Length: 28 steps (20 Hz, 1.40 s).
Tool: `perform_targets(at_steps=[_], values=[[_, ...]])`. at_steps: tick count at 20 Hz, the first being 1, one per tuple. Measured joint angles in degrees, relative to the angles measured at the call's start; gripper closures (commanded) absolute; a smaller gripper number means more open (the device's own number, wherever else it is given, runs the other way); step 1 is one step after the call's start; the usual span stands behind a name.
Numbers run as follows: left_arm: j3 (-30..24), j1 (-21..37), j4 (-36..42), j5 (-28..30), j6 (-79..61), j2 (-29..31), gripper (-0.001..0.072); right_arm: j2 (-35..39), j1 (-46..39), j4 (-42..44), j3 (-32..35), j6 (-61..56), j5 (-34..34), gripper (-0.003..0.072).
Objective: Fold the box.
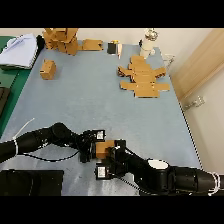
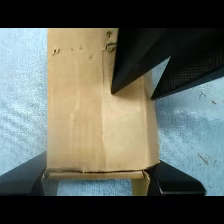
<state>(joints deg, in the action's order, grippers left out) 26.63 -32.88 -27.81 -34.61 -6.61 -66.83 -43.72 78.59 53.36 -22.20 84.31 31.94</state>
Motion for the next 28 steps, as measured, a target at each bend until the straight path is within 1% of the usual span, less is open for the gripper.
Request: perform_targets(at_steps=[5,6,10,12,17,19,20,21,26,27,28], values=[[0.0,0.0,0.0,0.0,0.02,0.0,0.0292,0.44,0.13,-1.97,-0.59,-0.39,0.83,0.0368],[0.0,0.0,0.0,0.0,0.02,0.0,0.0292,0.5,0.13,-2.16,-0.66,-0.44,0.96,0.0386],[0.0,0.0,0.0,0.0,0.02,0.0,0.0292,0.55,0.68,-2.4,-0.81,-0.48,1.46,0.0379],[0.0,0.0,0.0,0.0,0.02,0.0,0.0292,0.52,0.85,-1.79,-0.83,-0.48,1.51,0.0228],[0.0,0.0,-0.02,0.0,0.0,0.0,0.0292,0.48,1.07,0.17,-0.74,-0.46,1.55,0.0226],[0.0,0.0,0.0,0.0,0.0,0.0,0.0292,0.26,0.98,0.22,-0.74,-0.46,1.53,0.0213],[0.0,0.0,0.0,0.0,0.0,0.0,0.0292,0.02,0.98,0.33,-0.74,-0.46,1.53,0.015],[0.0,0.0,0.0,0.0,0.0,0.0,0.0292,-0.28,0.98,0.37,-0.74,-0.46,1.55,0.0146],[0.0,0.0,-0.02,0.0,0.0,0.0,0.0292,-1.68,0.98,0.42,-0.79,-0.46,1.55,0.0146],[0.0,0.0,-0.02,0.0,0.0,0.0,0.0292,-1.77,0.98,0.39,-0.79,-0.48,1.66,0.0215],[0.0,0.0,-0.02,0.0,0.0,0.0,0.0293,-1.86,0.98,0.39,-0.81,-0.48,2.01,0.0252]])
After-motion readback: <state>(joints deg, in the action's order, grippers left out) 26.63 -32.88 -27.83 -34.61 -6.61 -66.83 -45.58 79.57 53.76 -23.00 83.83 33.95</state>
